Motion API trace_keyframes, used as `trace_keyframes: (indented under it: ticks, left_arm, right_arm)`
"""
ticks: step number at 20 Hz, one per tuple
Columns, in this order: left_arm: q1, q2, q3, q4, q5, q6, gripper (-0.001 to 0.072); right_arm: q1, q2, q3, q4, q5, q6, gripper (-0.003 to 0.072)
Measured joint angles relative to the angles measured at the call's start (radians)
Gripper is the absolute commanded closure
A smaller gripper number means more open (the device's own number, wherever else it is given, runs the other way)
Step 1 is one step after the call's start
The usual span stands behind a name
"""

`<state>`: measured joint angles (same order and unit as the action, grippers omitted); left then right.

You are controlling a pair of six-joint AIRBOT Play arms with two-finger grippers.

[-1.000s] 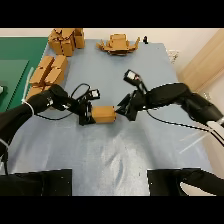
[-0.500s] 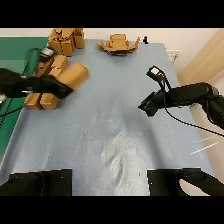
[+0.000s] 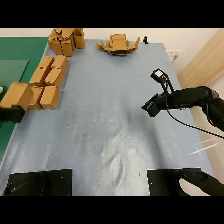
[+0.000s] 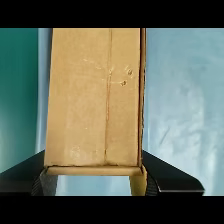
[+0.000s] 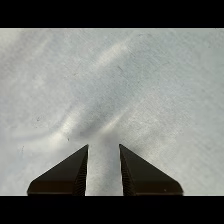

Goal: Fold the box.

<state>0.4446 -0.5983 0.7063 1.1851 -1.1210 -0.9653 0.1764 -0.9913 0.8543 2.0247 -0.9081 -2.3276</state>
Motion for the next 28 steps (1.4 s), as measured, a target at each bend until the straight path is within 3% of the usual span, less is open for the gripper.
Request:
trace_keyframes:
  ticks: [4,8,15,22,28]
  left_arm:
    - [0.067,0.056,-0.176,-0.001,-0.032,0.022,0.0701]
    - [0.09,0.018,-0.266,-0.023,0.037,0.066,0.0701]
    - [0.223,-0.166,-0.294,-0.084,0.174,0.22,0.07]
    - [0.274,-0.215,-0.295,-0.209,0.284,0.417,0.0699]
    - [0.279,-0.285,-0.295,-0.318,0.315,0.53,0.0691]
  right_arm:
    - [0.0,-0.001,-0.001,-0.002,0.01,-0.001,0.0386]
    - [0.0,-0.004,-0.002,-0.003,0.011,-0.002,0.0386]
    - [0.0,-0.004,-0.002,-0.004,0.011,-0.002,0.0392]
    - [0.0,-0.005,-0.002,-0.003,0.008,-0.001,0.04]
    - [0.0,-0.005,-0.002,0.0,0.007,0.006,0.0401]
